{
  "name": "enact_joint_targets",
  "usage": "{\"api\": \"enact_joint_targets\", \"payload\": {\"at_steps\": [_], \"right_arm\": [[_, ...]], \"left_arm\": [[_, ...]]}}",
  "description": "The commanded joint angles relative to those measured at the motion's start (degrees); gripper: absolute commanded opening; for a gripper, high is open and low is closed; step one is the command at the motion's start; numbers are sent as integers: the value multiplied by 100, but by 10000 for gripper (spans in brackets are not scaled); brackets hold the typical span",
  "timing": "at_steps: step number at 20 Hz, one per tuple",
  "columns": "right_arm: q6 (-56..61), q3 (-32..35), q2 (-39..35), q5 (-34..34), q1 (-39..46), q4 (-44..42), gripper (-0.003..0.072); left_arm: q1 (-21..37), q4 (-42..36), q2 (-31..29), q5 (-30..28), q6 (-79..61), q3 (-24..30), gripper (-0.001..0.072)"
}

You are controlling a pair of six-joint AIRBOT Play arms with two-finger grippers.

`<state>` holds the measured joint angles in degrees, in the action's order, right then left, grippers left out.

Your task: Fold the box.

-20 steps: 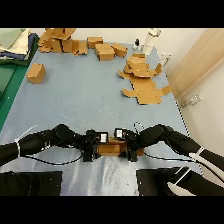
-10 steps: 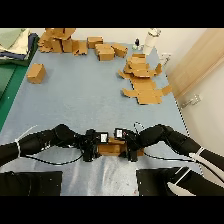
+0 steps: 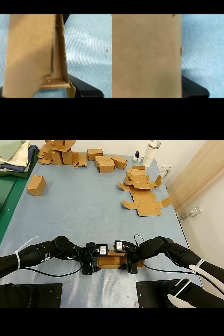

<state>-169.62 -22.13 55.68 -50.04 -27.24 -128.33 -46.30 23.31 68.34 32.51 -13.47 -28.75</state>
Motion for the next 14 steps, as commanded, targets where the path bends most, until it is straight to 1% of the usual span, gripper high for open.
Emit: {"api": "enact_joint_targets", "payload": {"at_steps": [1,7,8,9,10,14], "right_arm": [[7,-4,-4,4,0,-2,494],[7,-4,-2,4,0,-4,494],[7,-4,-2,4,-2,-2,494],[7,-4,-2,2,0,-4,494],[7,-4,-4,4,0,-2,494],[7,-4,-2,4,0,-2,494]], "left_arm": [[-2,7,0,153,-20,0,708],[-2,31,7,17,-20,2,706],[-2,79,9,-37,-20,2,675],[-2,162,9,-87,-17,2,529],[-2,245,9,-85,-17,2,479],[-4,240,7,-59,-20,2,476]]}}
